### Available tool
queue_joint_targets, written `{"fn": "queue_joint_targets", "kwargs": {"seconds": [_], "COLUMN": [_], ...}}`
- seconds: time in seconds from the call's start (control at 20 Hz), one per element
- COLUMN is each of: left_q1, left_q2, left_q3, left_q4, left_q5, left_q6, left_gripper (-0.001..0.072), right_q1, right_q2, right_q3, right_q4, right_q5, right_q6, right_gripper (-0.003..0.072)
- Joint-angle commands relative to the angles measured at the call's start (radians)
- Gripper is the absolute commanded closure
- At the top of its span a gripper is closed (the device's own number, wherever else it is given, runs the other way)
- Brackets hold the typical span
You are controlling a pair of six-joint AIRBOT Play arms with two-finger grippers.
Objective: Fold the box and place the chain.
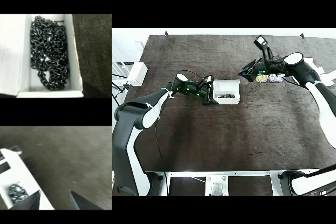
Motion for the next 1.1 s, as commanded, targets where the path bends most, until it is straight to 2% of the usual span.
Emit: {"fn": "queue_joint_targets", "kwargs": {"seconds": [0.0, 0.35, 0.7, 0.9, 1.05], "left_q1": [0.001, 0.001, 0.001, 0.001, 0.001], "left_q2": [0.001, 0.001, 0.001, 0.001, 0.001], "left_q3": [0.001, 0.001, 0.0, 0.001, 0.0], "left_q4": [0.0, 0.0, 0.0, 0.0, 0.0], "left_q5": [0.0, 0.001, 0.003, 0.003, 0.003], "left_q6": [0.0, 0.0, 0.0, 0.0, 0.0], "left_gripper": [0.0174, 0.0173, 0.0174, 0.0174, 0.0174], "right_q1": [0.005, 0.083, 0.116, 0.123, 0.124], "right_q2": [-0.11, -0.125, -0.126, -0.127, -0.135], "right_q3": [0.081, 0.08, 0.079, 0.079, 0.079], "right_q4": [0.042, -0.066, -0.137, -0.137, -0.138], "right_q5": [0.151, 0.269, 0.233, 0.167, 0.168], "right_q6": [-0.043, -0.016, -0.018, -0.041, -0.04], "right_gripper": [0.0271, 0.0271, 0.0269, 0.027, 0.0269]}}
